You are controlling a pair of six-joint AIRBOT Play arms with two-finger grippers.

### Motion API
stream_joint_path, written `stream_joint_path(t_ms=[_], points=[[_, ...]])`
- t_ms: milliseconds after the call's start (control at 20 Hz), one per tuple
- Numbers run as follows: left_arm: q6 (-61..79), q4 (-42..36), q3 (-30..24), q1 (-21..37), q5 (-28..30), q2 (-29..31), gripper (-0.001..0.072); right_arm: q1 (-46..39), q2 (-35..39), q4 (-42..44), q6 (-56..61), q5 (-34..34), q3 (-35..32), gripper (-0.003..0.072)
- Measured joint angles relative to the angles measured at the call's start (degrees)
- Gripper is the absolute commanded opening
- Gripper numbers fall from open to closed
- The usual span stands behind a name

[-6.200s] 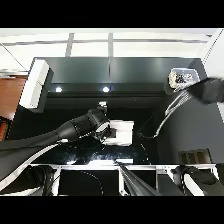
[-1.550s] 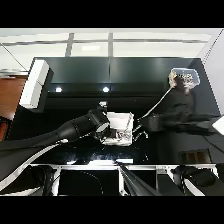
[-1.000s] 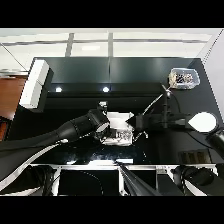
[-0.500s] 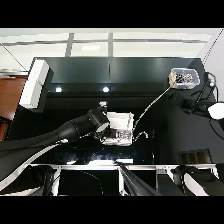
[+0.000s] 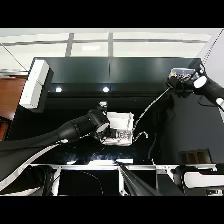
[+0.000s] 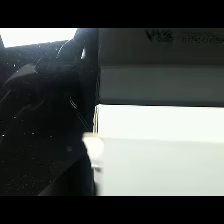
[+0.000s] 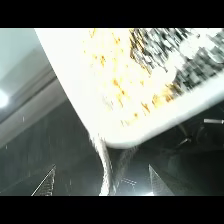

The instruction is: Fold the box and place the chain.

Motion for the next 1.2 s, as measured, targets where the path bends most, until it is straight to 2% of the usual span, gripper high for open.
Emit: stream_joint_path(t_ms=[100,150,400,600,850,1000,1200], points=[[0.0,0.0,0.0,0.0,0.0,0.0,0.0034,0.0,-3.0,0.8,0.0,0.7,3.3,0.031],[0.0,0.0,0.0,0.0,0.0,0.0,0.0034,0.1,-4.0,1.1,0.0,0.9,4.5,0.0033],[0.0,0.0,0.0,0.0,0.0,0.0,0.0034,0.2,-4.3,1.6,-2.0,5.0,7.0,0.0044],[0.0,0.0,0.0,0.0,0.0,0.0,0.0033,0.0,3.0,0.0,-7.9,12.0,7.4,0.0043],[0.0,0.0,0.0,0.0,0.0,0.0,0.0033,-1.3,21.9,-1.4,-14.5,19.2,7.6,0.0043],[0.0,0.0,0.0,0.0,0.0,0.0,0.0033,-1.7,33.8,-1.6,-16.7,26.2,7.3,0.0043],[0.0,0.0,0.0,0.0,0.0,0.0,0.0034,-1.8,48.2,1.1,-17.9,36.2,2.3,0.0043]])
